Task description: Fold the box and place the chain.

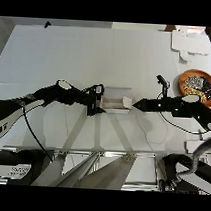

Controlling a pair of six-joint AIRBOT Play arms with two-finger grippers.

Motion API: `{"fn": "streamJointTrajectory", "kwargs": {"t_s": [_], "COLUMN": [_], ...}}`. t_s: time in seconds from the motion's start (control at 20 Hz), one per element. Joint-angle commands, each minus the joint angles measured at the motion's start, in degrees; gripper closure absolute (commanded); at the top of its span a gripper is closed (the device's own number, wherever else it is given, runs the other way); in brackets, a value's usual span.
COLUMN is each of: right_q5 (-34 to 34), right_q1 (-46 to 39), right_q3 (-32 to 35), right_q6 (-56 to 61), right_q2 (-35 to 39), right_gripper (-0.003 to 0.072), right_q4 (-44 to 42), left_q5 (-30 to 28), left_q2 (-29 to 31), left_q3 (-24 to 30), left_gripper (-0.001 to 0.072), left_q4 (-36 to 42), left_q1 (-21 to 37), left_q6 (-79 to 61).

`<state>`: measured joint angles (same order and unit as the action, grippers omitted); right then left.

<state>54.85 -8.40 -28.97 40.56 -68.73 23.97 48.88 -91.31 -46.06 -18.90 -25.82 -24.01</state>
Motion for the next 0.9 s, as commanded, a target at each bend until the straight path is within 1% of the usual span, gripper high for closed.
{"fn": "streamJointTrajectory", "kwargs": {"t_s": [0.0,0.1,0.15,0.25,0.45,0.5,0.55,0.85], "right_q5": [-0.98,-2.34,-2.64,-3.30,-5.35,-5.55,-5.70,-7.19], "right_q1": [2.43,4.20,4.55,4.52,4.52,4.52,4.52,4.55], "right_q3": [-0.04,-0.04,-0.04,-0.04,-0.04,-0.04,-0.04,-0.07], "right_q6": [0.07,0.07,0.11,0.13,0.11,0.15,0.13,0.11], "right_q2": [1.05,1.05,1.05,1.14,1.22,1.22,1.22,1.22], "right_gripper": [0.0551,0.0550,0.0525,0.0515,0.0508,0.0425,0.0379,0.0379], "right_q4": [-2.82,-2.78,-2.73,-2.54,1.77,2.67,2.99,3.76], "left_q5": [0.00,0.00,0.00,0.00,0.00,0.00,0.00,0.00], "left_q2": [0.02,0.02,0.02,0.02,0.02,0.02,0.02,0.02], "left_q3": [0.02,0.02,0.02,0.02,0.02,0.02,0.02,0.02], "left_gripper": [0.0434,0.0434,0.0434,0.0434,0.0434,0.0434,0.0434,0.0434], "left_q4": [0.00,0.00,0.00,0.00,0.00,0.00,0.00,0.00], "left_q1": [0.02,0.02,0.02,0.00,0.02,0.02,0.02,0.02], "left_q6": [0.00,0.00,0.00,0.00,0.00,0.00,0.00,0.00]}}
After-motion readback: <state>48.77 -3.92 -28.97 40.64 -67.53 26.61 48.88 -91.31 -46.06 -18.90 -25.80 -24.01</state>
